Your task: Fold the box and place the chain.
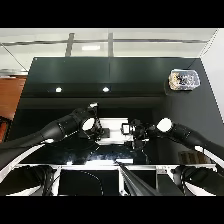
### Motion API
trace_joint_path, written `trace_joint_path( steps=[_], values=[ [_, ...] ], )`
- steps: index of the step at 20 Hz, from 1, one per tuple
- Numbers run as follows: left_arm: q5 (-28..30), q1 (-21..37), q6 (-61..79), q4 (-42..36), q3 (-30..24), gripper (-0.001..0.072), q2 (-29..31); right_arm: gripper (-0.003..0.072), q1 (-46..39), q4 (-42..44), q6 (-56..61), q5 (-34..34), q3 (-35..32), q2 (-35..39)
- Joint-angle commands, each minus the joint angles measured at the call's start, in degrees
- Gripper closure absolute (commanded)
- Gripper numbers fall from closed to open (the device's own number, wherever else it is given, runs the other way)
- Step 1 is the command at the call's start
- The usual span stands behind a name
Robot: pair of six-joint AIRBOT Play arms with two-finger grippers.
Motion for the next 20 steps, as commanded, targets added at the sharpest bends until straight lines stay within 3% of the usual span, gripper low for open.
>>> trace_joint_path(
  steps=[1, 5, 7, 8, 14, 16, 18, 19, 20],
  values=[
    [0.39, -0.15, -0.22, -0.92, 0.09, 0.0664, -0.04, 0.0205, 0.07, -0.07, -0.15, 0.02, -0.02, -0.04],
    [-0.02, -0.11, -1.6, -0.79, 0.44, 0.0634, -0.04, 0.0206, 0.07, -0.07, -0.15, 0.04, -0.02, -0.04],
    [-1.38, -0.09, -2.03, -0.11, 1.29, 0.0244, -0.04, 0.0205, 0.07, -0.07, -0.15, 0.04, -0.02, -0.04],
    [-1.79, -0.09, -2.03, 0.13, 1.51, 0.0223, -0.04, 0.0206, 0.07, -0.07, -0.15, 0.02, -0.02, -0.04],
    [-1.77, -0.11, -4.68, 2.84, 1.49, 0.0233, -0.66, 0.0206, 0.07, -0.07, -0.13, 0.02, -0.02, -0.04],
    [-2.01, -0.31, -4.66, 2.69, 1.49, 0.0408, -0.83, 0.0205, 0.07, -0.07, -0.13, 0.02, -0.02, -0.04],
    [-2.01, -0.59, -4.68, 2.47, 1.51, 0.0427, -0.83, 0.0206, 0.07, -0.07, -0.13, 0.02, -0.02, -0.04],
    [-2.01, -0.59, -4.68, 2.05, 1.51, 0.0463, -0.83, 0.0206, 0.07, -0.07, -0.15, 0.02, -0.02, -0.04],
    [-1.99, -0.59, -4.63, 1.75, 1.51, 0.0546, -0.85, 0.0206, 0.07, -0.04, -0.13, 0.02, -0.02, -0.04]
  ],
)
